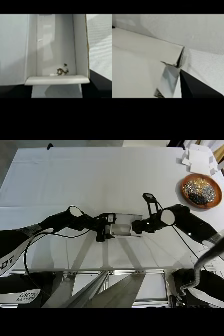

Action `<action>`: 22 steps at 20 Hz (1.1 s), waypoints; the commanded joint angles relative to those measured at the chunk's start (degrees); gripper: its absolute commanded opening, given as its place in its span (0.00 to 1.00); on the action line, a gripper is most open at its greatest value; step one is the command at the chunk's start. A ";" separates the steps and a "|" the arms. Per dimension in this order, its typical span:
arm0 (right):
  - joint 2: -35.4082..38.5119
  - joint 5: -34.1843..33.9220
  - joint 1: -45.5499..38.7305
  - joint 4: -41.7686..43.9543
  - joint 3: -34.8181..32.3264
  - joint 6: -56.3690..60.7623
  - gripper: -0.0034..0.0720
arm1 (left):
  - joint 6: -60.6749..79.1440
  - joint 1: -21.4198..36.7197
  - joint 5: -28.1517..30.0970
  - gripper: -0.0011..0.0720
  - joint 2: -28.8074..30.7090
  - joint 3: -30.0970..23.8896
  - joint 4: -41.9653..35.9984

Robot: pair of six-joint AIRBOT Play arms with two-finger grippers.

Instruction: Fold the box and place the chain.

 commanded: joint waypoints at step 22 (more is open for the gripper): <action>-6.10 2.89 5.07 -11.80 2.03 12.55 0.06 | 0.00 -0.02 0.00 0.49 -0.02 0.02 0.02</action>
